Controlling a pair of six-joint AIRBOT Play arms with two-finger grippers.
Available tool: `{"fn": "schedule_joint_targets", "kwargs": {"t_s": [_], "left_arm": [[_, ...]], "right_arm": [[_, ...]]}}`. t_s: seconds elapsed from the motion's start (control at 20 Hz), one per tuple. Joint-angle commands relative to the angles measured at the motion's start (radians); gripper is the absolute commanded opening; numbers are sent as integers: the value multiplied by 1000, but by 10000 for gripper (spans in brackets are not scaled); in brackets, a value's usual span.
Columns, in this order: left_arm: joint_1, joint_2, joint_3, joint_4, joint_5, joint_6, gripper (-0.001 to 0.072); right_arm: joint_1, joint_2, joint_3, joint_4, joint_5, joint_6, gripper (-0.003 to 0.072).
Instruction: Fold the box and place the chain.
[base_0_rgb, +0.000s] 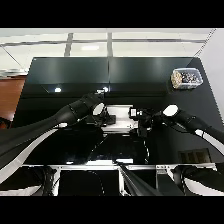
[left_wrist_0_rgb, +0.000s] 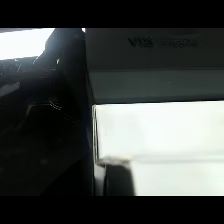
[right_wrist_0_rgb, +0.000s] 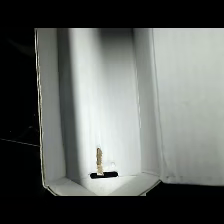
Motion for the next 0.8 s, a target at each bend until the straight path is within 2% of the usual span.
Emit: {"fn": "schedule_joint_targets", "kwargs": {"t_s": [0.0,0.05,0.1,0.15,0.45,0.65,0.7,0.75], "left_arm": [[0,0,1,-5,15,-10,35],[0,0,1,-7,19,-10,100],[0,0,1,-8,24,-10,327],[0,0,1,-8,24,-10,471],[-2,-13,6,8,8,-39,463],[-29,-48,55,60,-40,-51,460],[-32,-54,61,60,-40,-56,366],[-32,-55,61,60,-36,-59,160]], "right_arm": [[0,0,0,-1,-2,-2,253],[0,0,0,-1,-2,-2,253],[0,0,0,-1,-2,-1,253],[0,0,0,-1,-2,-2,253],[0,0,0,-1,-2,-2,252],[0,0,0,-1,-2,-1,253],[0,0,0,-1,-2,-1,253],[0,0,0,-1,-2,-2,253]]}}
